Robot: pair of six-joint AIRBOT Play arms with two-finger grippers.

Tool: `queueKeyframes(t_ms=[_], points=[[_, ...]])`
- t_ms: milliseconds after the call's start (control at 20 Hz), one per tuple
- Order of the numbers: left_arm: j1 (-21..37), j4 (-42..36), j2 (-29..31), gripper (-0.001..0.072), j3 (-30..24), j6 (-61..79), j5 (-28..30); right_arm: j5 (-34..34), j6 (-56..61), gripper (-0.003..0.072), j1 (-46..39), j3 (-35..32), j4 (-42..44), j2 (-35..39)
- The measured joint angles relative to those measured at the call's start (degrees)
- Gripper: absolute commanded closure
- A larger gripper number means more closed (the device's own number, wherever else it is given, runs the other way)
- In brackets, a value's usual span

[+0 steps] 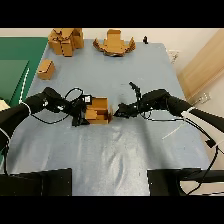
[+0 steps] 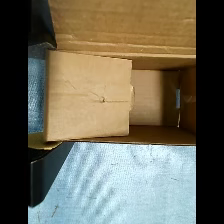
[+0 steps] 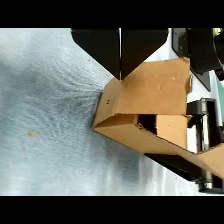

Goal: Fold the box.

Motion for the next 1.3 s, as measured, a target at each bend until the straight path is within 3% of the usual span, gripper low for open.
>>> queueKeyframes(t_ms=[100,150,200,250,550,650,700,1000,1300], points=[[0.00,0.00,0.00,0.0354,0.00,-0.02,0.00,-0.39,-0.96,0.0680,0.00,0.11,1.46,0.04],[0.00,0.00,0.00,0.0354,0.00,-0.02,0.00,-0.57,-1.46,0.0646,0.02,0.13,2.29,0.07],[0.00,0.00,0.00,0.0354,0.00,-0.04,0.00,-0.76,-1.84,0.0542,0.04,0.15,3.02,0.07],[0.00,0.00,0.00,0.0354,0.00,-0.04,0.00,-0.92,-2.12,0.0515,0.04,0.17,3.65,0.07],[0.00,0.00,0.00,0.0355,0.00,-0.07,0.00,-2.01,-2.69,0.0496,0.13,0.17,5.92,-0.83],[0.00,0.00,0.00,0.0355,0.00,-0.07,0.00,-2.16,-2.64,0.0283,0.44,0.17,6.12,-1.75],[0.00,0.00,0.00,0.0355,0.00,-0.07,0.00,-2.16,-2.54,0.0239,0.70,0.20,6.12,-2.16],[0.00,0.02,0.00,0.0354,0.00,-0.09,0.00,-0.46,0.63,0.0233,2.21,0.68,4.96,-3.26],[0.00,0.00,0.00,0.0355,0.00,-0.11,0.00,2.27,12.66,0.0232,6.69,5.57,-6.34,-3.39]])
